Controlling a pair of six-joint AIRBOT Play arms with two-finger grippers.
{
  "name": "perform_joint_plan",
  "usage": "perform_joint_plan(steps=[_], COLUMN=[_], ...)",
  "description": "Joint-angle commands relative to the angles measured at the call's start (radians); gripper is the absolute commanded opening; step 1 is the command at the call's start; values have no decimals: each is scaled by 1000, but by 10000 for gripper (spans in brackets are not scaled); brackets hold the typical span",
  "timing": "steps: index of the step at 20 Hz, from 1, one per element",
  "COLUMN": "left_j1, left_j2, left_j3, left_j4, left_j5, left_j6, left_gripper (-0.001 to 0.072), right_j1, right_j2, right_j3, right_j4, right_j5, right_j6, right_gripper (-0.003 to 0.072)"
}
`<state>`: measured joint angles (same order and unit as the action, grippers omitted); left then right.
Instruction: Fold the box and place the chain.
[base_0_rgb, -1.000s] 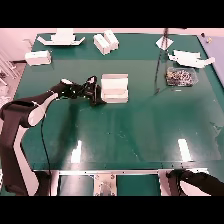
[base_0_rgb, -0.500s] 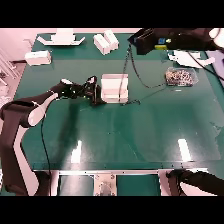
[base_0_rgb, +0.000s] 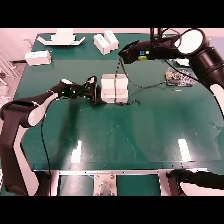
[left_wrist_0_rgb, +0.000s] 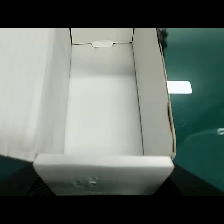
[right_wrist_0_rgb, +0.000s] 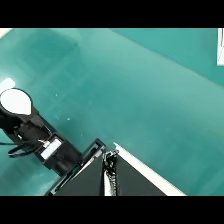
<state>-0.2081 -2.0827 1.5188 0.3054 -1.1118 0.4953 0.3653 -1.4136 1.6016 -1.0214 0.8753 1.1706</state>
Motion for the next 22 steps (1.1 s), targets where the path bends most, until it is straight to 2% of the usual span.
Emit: perform_joint_plan(steps=[1,9,14,15,16,17,20,22], left_j1=[0,0,0,0,0,0,0,0], left_j2=[1,1,1,1,1,1,1,1], left_j3=[1,1,1,1,1,1,1,1], left_j4=[0,0,0,0,0,0,0,0], left_j5=[0,0,0,0,0,0,0,0], left_j6=[0,0,0,0,0,0,0,0], left_gripper=[526,526,526,526,526,526,526,526], right_j1=[1,0,1,0,-4,-8,-32,-63], right_j2=[-27,-108,-160,-166,-167,-167,-164,-156], right_j3=[-16,-109,-110,-111,-116,-120,-120,-120], right_j4=[29,46,53,51,36,33,34,34], right_j5=[13,-33,16,33,36,39,58,129], right_j6=[-1,-24,-24,-24,-24,-25,-27,-56], right_gripper=[17,15,25,154,370,419,404,404])
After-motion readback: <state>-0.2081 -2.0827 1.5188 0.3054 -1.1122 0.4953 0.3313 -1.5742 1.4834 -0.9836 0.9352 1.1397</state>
